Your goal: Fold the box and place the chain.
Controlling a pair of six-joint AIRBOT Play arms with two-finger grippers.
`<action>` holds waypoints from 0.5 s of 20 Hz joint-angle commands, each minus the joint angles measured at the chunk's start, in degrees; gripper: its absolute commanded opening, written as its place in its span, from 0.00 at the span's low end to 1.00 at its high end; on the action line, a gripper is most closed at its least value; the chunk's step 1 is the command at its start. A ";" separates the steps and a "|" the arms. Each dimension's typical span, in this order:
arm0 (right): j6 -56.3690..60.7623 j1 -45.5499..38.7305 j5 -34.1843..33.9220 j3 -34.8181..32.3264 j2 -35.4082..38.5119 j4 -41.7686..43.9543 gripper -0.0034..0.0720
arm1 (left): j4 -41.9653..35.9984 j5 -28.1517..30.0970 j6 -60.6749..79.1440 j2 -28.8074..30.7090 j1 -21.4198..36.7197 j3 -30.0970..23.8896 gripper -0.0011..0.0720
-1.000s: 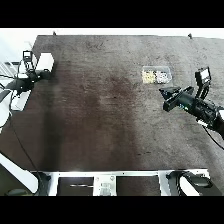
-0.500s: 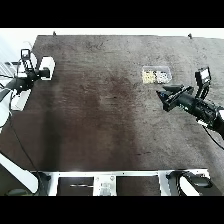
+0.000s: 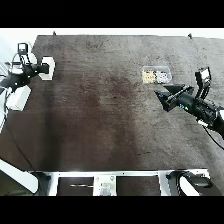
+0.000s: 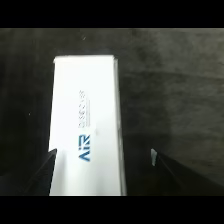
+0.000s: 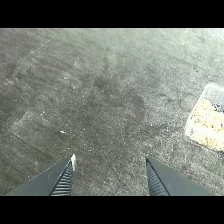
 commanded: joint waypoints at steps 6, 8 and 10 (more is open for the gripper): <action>0.26 -0.09 -0.35 0.28 5.09 0.00 0.06 | 3.96 -19.17 -1.53 15.21 0.28 -0.20 0.03; 3.28 -0.13 -3.76 0.26 7.82 -0.13 0.06 | 4.00 -19.04 -1.46 21.00 0.28 -3.08 0.03; 6.27 -1.40 -8.02 0.13 11.41 -0.68 0.06 | 3.98 -14.05 1.99 30.03 -0.81 -10.62 0.03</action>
